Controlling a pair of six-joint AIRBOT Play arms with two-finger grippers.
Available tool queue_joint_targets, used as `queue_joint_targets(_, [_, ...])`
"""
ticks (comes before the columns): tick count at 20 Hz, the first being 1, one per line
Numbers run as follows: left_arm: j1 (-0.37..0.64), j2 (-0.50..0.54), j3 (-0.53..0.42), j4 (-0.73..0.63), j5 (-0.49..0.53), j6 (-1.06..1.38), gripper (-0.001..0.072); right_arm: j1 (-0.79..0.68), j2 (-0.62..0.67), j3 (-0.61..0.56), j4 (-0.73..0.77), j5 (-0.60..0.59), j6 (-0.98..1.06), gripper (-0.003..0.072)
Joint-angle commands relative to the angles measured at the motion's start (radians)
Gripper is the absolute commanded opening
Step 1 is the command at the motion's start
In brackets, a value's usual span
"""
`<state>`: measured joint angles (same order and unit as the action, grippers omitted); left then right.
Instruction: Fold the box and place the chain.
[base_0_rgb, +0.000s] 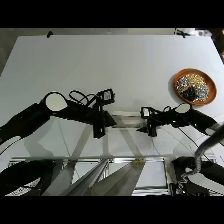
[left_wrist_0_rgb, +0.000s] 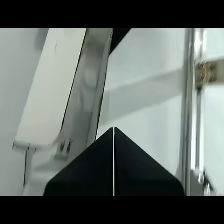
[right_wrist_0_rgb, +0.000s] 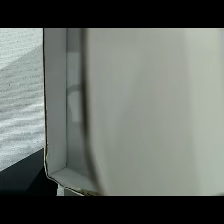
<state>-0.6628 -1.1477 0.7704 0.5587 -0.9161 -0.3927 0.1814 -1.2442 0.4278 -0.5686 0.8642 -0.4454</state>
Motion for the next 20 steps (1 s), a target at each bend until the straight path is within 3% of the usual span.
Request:
queue_joint_targets(1, [-0.072,-0.073,0.000,-0.186,0.245,0.010,0.0005,0.000,0.000,0.000,0.000,0.000,0.000,0.0411])
queue_joint_targets(5, [-0.079,-0.188,0.000,-0.341,0.488,-0.026,0.0004,0.000,0.000,0.000,0.000,0.000,0.000,0.0411])
queue_joint_targets(7, [-0.079,-0.222,0.000,-0.340,0.544,-0.056,0.0004,0.000,0.000,0.000,0.000,0.000,0.000,0.0411])
queue_joint_targets(13, [-0.080,-0.285,0.000,-0.332,0.479,-0.178,0.0004,0.000,0.000,0.000,0.000,0.000,0.000,0.0411])
queue_joint_targets(20, [-0.075,-0.287,0.001,-0.282,0.465,-0.322,0.0005,0.000,0.000,0.000,0.000,0.000,0.000,0.0411])
